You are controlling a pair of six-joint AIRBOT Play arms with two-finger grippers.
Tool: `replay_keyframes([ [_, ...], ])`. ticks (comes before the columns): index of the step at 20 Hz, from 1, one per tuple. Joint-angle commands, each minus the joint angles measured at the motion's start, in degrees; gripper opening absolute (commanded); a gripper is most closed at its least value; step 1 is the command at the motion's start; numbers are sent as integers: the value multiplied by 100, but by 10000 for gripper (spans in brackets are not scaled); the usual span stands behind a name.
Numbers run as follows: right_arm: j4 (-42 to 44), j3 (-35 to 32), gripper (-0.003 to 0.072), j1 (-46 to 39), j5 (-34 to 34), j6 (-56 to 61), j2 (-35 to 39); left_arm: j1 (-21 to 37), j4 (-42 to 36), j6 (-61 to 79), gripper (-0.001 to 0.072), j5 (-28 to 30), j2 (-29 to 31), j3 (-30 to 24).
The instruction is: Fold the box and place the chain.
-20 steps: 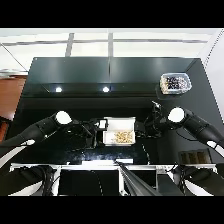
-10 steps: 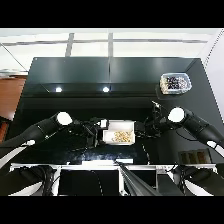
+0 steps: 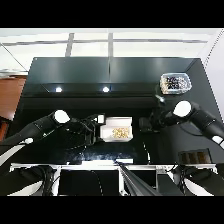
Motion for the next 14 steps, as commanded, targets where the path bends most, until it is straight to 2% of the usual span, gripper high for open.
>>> replay_keyframes([
  [1, -380, 791, 54, -417, 66, -726, 90, 190, 48, -72, 481, 17, 0, 2],
  [2, -380, 1038, 495, -415, -120, -927, 87, 188, 52, -68, 481, 15, 0, 2],
  [3, -345, 1209, 718, -380, -319, -1163, 85, 181, 50, -24, 481, 9, 0, 2],
  [5, -245, 1410, 718, -238, -778, -1910, 83, 179, 50, 260, 481, -33, 0, 2],
  [7, -243, 1495, 717, -105, -1167, -2186, 15, 184, 52, 531, 481, -31, 0, 2],
  [9, -116, 1668, 714, 9, -1021, -2199, -232, 184, 52, 535, 481, -37, -9, 2],
  [12, 234, 1910, 714, 352, -863, -3086, -562, 184, 81, 560, 481, -83, -68, 2],
  [14, 448, 1930, 608, 573, -662, -3681, -656, 184, 81, 557, 481, -92, -94, 2],
])
